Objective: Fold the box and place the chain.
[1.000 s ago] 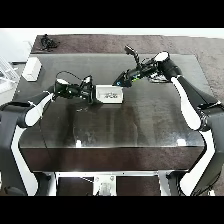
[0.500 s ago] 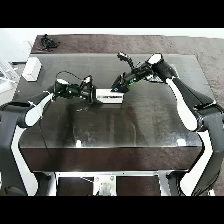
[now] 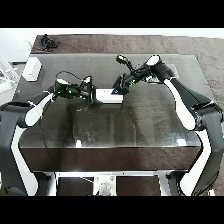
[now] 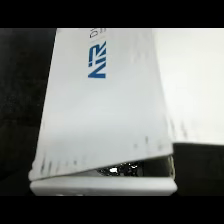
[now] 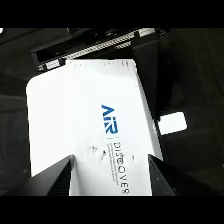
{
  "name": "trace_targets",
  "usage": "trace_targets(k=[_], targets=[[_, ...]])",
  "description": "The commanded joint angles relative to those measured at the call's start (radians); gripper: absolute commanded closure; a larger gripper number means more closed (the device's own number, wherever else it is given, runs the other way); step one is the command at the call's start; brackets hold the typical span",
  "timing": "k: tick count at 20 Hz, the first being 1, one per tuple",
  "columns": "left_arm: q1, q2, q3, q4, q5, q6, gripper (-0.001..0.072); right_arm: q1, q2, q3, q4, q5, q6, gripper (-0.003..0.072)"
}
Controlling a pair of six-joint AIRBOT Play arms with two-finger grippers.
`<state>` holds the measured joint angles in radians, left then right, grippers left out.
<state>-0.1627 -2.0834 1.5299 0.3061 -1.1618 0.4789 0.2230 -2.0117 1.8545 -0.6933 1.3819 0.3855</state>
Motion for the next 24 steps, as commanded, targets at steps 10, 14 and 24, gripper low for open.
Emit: trace_targets(k=[10, 14, 24], targets=[[0.001, 0.001, 0.000, 0.000, 0.000, 0.000, 0.0420, -0.002, -0.001, -0.013, 0.084, -0.002, -0.136, 0.0199], [0.001, 0.001, 0.000, 0.000, 0.000, 0.000, 0.0420, -0.010, -0.001, -0.020, 0.130, 0.124, -0.135, 0.0249], [0.001, 0.001, 0.000, 0.000, 0.000, 0.000, 0.0420, -0.007, 0.006, -0.094, 0.133, -0.005, -0.217, 0.0280]])
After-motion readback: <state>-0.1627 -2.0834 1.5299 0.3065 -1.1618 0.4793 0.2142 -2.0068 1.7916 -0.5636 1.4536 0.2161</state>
